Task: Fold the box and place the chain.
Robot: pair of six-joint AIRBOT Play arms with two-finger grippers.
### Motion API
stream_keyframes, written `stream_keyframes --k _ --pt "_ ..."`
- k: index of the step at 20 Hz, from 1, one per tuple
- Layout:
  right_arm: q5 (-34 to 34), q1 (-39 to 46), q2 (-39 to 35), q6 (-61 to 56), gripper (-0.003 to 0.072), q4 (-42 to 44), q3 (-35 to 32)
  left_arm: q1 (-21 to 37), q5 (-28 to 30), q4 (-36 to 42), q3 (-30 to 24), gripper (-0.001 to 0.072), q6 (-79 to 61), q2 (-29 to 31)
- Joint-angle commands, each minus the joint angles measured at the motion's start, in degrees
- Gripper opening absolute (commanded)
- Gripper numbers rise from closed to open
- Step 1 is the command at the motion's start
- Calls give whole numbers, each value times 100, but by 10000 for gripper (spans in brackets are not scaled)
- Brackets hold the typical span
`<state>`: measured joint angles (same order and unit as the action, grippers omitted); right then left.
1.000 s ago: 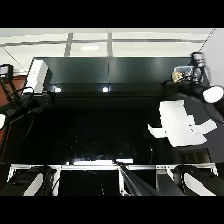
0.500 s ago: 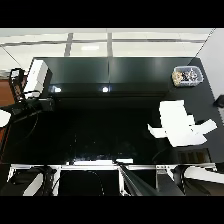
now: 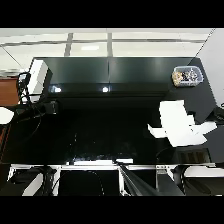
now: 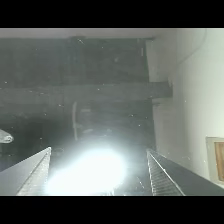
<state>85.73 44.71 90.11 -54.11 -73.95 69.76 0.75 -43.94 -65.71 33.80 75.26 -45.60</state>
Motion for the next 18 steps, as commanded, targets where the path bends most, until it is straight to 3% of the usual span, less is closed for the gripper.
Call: stream_keyframes --k 1,2,3,6,9,14,18 --pt "243 -114 -107 46 233 -177 -105 -2 -61 46 4 710 2 -17" --pt "223 -164 -181 76 82 -247 -155 -2 -61 46 4 710 0 -17" --pt "181 -225 -291 107 17 -339 -208 -2 -61 46 4 710 0 -17" --pt "-31 -378 -813 125 17 -240 -352 -2 -42 42 4 709 -4 -17" --pt "-555 -658 -1762 227 17 922 -848 -2 92 70 4 710 -4 -17" --pt "-2138 -1707 -3639 90 16 2494 -2750 -15 149 728 4 710 -35 -22" --pt "-3869 -3274 -4677 -208 16 3816 -4518 -385 216 1202 7 708 -256 -205"
